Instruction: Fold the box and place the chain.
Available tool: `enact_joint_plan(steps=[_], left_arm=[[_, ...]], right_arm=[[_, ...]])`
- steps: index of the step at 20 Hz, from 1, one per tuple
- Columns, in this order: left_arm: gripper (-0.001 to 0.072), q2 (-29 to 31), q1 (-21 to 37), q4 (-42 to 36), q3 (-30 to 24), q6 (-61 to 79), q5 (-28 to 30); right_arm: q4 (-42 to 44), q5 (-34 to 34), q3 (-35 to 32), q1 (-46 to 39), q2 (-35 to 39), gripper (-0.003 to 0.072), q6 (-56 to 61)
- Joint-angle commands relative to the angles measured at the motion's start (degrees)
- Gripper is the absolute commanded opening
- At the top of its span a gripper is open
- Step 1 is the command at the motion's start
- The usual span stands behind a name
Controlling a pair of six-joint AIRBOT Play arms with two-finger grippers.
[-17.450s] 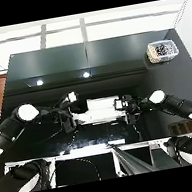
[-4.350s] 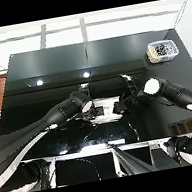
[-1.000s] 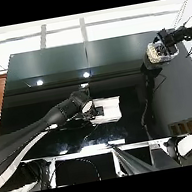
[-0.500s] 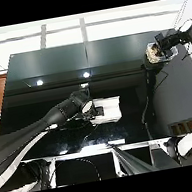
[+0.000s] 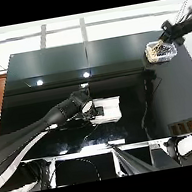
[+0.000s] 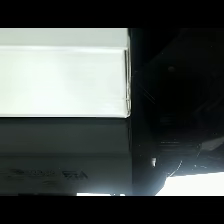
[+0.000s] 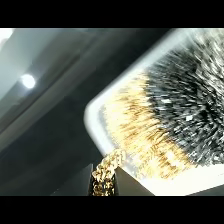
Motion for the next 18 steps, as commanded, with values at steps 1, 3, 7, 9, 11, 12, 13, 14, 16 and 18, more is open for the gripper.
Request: enact_joint_plan(steps=[1, 3, 7, 9, 11, 12, 13, 14, 16, 18], left_arm=[[0.0030, 0.0, 0.0, 0.0, 0.0, 0.0, 0.0], [0.0031, 0.0, 0.0, 0.0, 0.0, 0.0, 0.2], [0.0031, 0.0, 0.0, 0.0, 0.0, 0.0, 0.1], [0.0031, 0.0, 0.0, 0.0, 0.0, 0.0, 0.1], [0.0031, 0.0, 0.0, 0.0, 0.0, 0.0, 0.2], [0.0031, 0.0, 0.0, 0.0, 0.0, 0.0, 0.2], [0.0031, 0.0, 0.0, 0.0, 0.0, 0.0, 0.2], [0.0030, 0.0, 0.0, 0.0, 0.0, 0.0, 0.2], [0.0030, 0.0, 0.0, 0.0, 0.0, 0.0, 0.2], [0.0031, 0.0, 0.0, 0.0, 0.0, 0.0, 0.2]], right_arm=[[3.8, 2.0, 0.7, -1.4, 10.4, 0.0008, -11.9], [8.4, 2.4, 2.4, -2.6, 16.1, 0.0008, -14.2], [9.0, 8.5, 11.5, -3.1, 22.0, 0.0008, -15.1], [11.8, 8.7, 15.8, -3.1, 24.0, 0.0008, -15.1], [13.6, 8.7, 16.7, -3.1, 26.7, 0.0008, -15.1], [13.9, 9.3, 16.7, -3.1, 28.3, 0.0008, -15.1], [15.3, 9.4, 16.7, -3.1, 29.7, 0.0008, -15.1], [17.0, 9.0, 16.7, -3.1, 30.8, 0.0007, -15.1], [19.5, 9.9, 16.7, -3.1, 32.8, 0.0008, -15.3], [20.7, 12.4, 16.2, -2.6, 34.3, 0.0008, -15.3]])
